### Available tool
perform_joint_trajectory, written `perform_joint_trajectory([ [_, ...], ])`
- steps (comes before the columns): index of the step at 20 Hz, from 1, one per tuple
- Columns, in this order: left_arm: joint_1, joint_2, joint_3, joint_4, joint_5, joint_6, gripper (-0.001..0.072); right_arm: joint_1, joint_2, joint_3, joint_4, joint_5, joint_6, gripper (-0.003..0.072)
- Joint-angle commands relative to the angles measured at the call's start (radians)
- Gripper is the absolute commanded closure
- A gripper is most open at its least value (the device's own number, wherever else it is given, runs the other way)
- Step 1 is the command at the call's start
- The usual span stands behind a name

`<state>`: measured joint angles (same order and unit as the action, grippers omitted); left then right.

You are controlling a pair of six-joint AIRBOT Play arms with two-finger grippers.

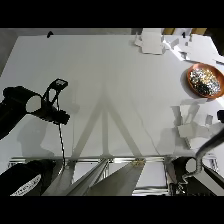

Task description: Fold the box and place the chain.

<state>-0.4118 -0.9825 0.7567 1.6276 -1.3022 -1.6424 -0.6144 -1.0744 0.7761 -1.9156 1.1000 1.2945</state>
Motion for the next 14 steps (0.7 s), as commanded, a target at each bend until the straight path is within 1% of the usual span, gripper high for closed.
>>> perform_joint_trajectory([
  [1,0.0,0.001,0.0,0.0,0.0,0.0,0.0435,-0.009,-0.081,0.0,-0.029,-0.002,-0.018,0.0237],
  [2,0.0,0.001,0.0,0.0,0.0,0.0,0.0435,-0.009,-0.104,0.0,-0.05,0.0,0.009,0.0258],
  [4,0.0,0.001,0.0,0.0,0.0,0.0,0.0435,-0.009,-0.156,0.0,-0.101,0.016,0.09,0.0348],
  [5,0.0,0.001,0.0,0.0,0.0,0.0,0.0435,-0.009,-0.176,0.0,-0.103,0.014,0.101,0.0437],
  [7,0.0,0.001,0.0,0.0,0.0,0.0,0.0435,-0.009,-0.193,0.0,-0.066,0.023,0.111,0.0649],
  [9,0.0,0.001,0.0,0.0,0.0,0.0,0.0435,0.003,-0.188,0.0,-0.047,0.077,0.104,0.0675],
  [10,0.0,0.001,0.0,0.0,0.0,0.0,0.0435,0.023,-0.179,0.0,-0.042,0.114,0.092,0.0675],
  [12,0.0,0.001,0.0,0.0,0.0,0.0,0.0435,0.084,-0.141,0.0,-0.013,0.177,0.082,0.0675],
  [14,0.0,0.001,0.0,0.0,0.0,0.0,0.0435,0.167,-0.076,0.0,0.053,0.202,0.052,0.0675],
])
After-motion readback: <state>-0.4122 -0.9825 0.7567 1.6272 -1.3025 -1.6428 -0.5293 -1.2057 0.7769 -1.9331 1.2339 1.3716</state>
